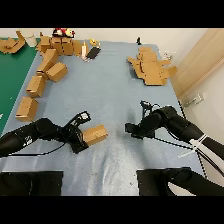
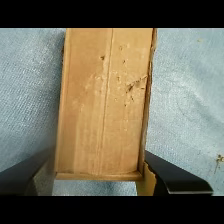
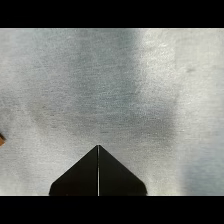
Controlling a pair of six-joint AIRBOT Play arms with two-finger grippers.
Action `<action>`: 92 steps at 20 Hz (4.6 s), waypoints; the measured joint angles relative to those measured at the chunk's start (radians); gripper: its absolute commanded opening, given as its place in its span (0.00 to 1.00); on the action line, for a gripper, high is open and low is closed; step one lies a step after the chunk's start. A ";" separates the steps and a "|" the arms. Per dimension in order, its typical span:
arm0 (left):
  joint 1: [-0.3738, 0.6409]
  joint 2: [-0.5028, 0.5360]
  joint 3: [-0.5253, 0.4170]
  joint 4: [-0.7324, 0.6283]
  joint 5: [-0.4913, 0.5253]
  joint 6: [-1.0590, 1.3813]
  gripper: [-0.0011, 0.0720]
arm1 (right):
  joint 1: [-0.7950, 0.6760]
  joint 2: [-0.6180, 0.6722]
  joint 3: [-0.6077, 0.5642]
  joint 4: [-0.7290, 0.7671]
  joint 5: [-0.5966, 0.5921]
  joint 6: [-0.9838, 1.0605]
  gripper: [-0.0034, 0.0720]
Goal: Fold the box.
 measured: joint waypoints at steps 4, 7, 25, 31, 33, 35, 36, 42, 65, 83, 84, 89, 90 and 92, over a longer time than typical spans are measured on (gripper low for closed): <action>0.000 -0.003 0.004 -0.022 -0.004 0.000 1.00 | 0.000 0.000 0.000 0.000 0.011 -0.001 0.05; -0.021 -0.004 0.008 -0.038 -0.003 0.010 1.00 | 0.000 0.000 0.000 0.000 0.018 -0.001 0.05; -0.030 -0.003 0.044 0.016 0.127 -0.072 0.59 | 0.000 0.000 0.000 0.000 0.032 0.000 0.05; 0.217 -0.003 0.111 0.132 0.140 -0.203 0.59 | 0.000 0.000 0.000 0.000 0.033 0.000 0.05; 0.319 -0.003 0.133 0.167 0.155 -0.216 0.59 | 0.000 0.000 0.000 0.000 0.033 0.000 0.05; 0.421 -0.013 0.160 0.189 0.173 -0.226 0.59 | 0.000 0.000 0.000 0.000 0.033 0.000 0.05; 0.468 -0.024 0.179 0.197 0.175 -0.227 0.59 | 0.000 0.000 0.000 0.002 0.034 0.000 0.05; 0.620 -0.195 0.347 0.227 0.189 -0.276 0.59 | 0.000 0.000 0.000 0.025 0.055 0.000 0.05; 0.613 -0.709 0.873 0.256 0.201 -0.399 0.75 | 0.000 0.000 0.001 0.093 0.147 0.000 0.05; 0.649 -0.657 0.923 0.291 0.042 -0.439 1.00 | 0.000 0.000 0.001 0.097 0.145 -0.007 0.45; 0.654 -0.650 0.933 0.296 0.027 -0.440 1.00 | 0.000 0.000 0.001 0.097 0.144 -0.007 0.45; 0.661 -0.612 0.986 0.328 -0.070 -0.446 1.00 | 0.000 0.000 0.001 0.098 0.144 -0.007 0.45; 0.661 -0.600 0.999 0.342 -0.093 -0.453 1.00 | 0.000 0.000 0.001 0.098 0.143 -0.008 0.45; 0.663 -0.574 1.021 0.383 -0.133 -0.478 1.00 | 0.000 0.000 0.001 0.100 0.143 -0.008 0.45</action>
